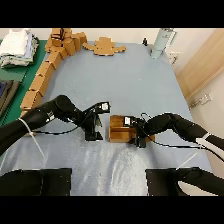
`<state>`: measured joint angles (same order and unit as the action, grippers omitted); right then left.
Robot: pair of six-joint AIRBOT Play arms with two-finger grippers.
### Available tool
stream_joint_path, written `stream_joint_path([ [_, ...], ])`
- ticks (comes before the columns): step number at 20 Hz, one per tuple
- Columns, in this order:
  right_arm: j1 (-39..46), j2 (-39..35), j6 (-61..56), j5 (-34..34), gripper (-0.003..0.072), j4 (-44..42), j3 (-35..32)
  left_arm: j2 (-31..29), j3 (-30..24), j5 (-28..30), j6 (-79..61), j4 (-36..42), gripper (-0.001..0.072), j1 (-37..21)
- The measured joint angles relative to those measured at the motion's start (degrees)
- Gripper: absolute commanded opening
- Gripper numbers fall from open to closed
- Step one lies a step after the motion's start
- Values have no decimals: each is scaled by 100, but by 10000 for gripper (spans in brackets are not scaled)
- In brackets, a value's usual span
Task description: Fold the box.
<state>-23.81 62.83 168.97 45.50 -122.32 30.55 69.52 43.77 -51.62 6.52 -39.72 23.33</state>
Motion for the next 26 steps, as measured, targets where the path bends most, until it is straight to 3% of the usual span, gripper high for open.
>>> stream_joint_path([
  [9, 0, 0, 0, 0, 590, 0, 0, 601, -140, 1034, -789, 398, 695, 481],
  [26, 0, 0, 0, 2, 590, -2, 0, 688, -144, 1633, -824, 551, 694, 1027],
])
